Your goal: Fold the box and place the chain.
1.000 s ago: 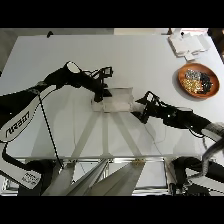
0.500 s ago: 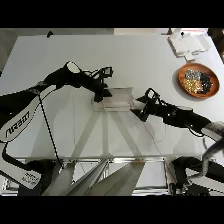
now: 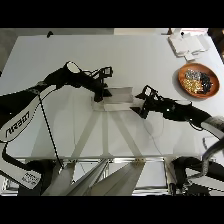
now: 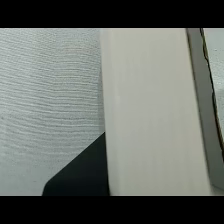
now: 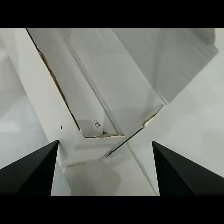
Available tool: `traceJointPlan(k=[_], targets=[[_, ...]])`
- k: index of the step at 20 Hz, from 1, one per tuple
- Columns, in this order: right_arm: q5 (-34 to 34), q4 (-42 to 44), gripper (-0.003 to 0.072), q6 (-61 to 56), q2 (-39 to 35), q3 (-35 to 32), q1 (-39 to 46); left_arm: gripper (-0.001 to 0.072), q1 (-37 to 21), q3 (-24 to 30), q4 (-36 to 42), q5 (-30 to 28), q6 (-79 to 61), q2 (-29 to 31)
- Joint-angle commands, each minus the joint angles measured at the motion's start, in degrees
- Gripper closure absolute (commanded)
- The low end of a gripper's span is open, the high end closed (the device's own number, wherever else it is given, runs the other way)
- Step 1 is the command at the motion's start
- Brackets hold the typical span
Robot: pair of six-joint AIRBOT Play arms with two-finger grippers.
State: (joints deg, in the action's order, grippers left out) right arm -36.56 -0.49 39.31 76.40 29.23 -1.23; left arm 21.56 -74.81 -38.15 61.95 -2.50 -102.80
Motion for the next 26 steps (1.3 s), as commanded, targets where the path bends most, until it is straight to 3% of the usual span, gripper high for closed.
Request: traceJointPlan(k=[1, 7, 14, 18, 26], targets=[[-4.5, -10.91, 0.0056, -6.23, 3.39, 4.85, 1.92, 0.0695, -0.02, -0.07, 0.0, 0.02, -0.02, 0.02], [-14.95, -26.75, 0.0056, -14.56, 9.29, 16.04, 5.2, 0.0695, -0.02, -0.07, 0.0, 0.02, -0.02, 0.02], [-23.61, -26.77, 0.0056, -12.68, 14.25, 21.92, 5.11, 0.0695, -0.02, -0.07, 0.0, 0.04, -0.02, 0.02], [-23.89, -26.36, 0.0056, -13.44, 15.72, 25.18, 5.11, 0.0695, -0.02, -0.07, 0.0, 0.04, -0.02, 0.04], [-25.38, -26.01, 0.0056, -13.38, 18.84, 25.24, 4.5, 0.0695, -0.02, -0.07, 0.0, 0.02, -0.02, 0.04]])
